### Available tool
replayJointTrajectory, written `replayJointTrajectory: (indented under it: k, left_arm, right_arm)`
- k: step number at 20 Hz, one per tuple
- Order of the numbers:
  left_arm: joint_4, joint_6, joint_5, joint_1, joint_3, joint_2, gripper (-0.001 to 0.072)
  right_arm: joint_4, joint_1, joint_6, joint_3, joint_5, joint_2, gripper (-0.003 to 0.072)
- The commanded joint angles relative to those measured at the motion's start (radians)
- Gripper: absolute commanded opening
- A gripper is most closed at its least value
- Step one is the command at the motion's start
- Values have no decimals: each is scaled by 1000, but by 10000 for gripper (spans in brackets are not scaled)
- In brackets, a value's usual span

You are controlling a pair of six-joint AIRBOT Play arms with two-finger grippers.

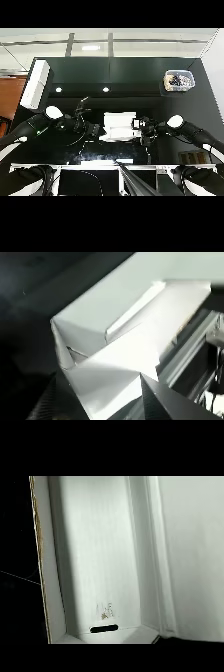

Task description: Fold the box and place the chain.

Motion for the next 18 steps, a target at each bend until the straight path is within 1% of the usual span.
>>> replayJointTrajectory:
  k: [1, 3, 5, 6, 10, 11, 12, 16, 18]
  left_arm:
    - [19, -115, 64, -58, 26, 0, 564]
    - [39, -219, 85, -108, 55, -1, 565]
    - [103, -329, 79, -146, 89, -1, 561]
    - [147, -384, 77, -162, 105, -1, 538]
    - [390, -616, 82, -224, 159, -3, 521]
    - [441, -670, 96, -242, 173, -9, 505]
    - [483, -717, 105, -263, 187, -21, 493]
    - [614, -869, 98, -335, 245, -78, 492]
    - [705, -979, 73, -366, 275, -104, 491]
  right_arm:
    - [0, 1, 0, 0, 1, 0, 131]
    - [0, 1, 0, 0, 0, 0, 131]
    - [1, 1, 2, 0, -2, 0, 131]
    - [1, 1, 3, 0, -2, 0, 131]
    - [1, 1, 2, 0, -2, 0, 131]
    - [1, 1, 3, 0, -2, 0, 131]
    - [1, 1, 3, 0, -2, 0, 131]
    - [1, 1, 2, 0, -2, 0, 131]
    - [1, 1, 3, 0, -2, 0, 131]
